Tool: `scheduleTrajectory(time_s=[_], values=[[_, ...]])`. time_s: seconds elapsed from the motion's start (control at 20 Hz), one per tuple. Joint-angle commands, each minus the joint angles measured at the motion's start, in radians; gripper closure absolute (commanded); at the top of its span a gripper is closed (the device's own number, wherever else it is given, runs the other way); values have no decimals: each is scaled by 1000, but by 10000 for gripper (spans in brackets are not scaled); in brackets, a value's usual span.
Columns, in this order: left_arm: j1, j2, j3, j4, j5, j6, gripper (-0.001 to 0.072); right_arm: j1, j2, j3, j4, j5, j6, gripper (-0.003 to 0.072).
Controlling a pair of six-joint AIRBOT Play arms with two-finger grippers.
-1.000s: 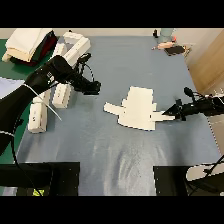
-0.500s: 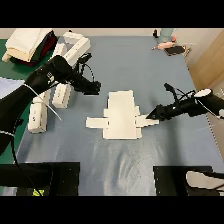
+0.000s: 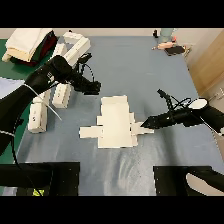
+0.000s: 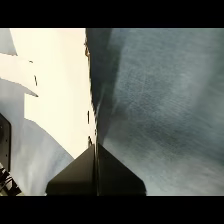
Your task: Fold the box.
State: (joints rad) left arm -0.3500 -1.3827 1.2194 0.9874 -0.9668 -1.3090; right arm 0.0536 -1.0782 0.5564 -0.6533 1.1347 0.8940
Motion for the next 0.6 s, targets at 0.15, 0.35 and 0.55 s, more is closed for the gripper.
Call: scheduleTrajectory(time_s=[0.15, 0.35, 0.55], values=[[1, 0, 1, 1, 23, 1, 695, 30, 47, -35, -10, -11, 22, 685], [16, -3, 1, 11, -31, 36, 113, 30, 69, -54, -28, -20, 22, 685], [58, -3, -23, 30, -186, 71, 113, 30, 71, -55, -48, -21, 22, 685]])
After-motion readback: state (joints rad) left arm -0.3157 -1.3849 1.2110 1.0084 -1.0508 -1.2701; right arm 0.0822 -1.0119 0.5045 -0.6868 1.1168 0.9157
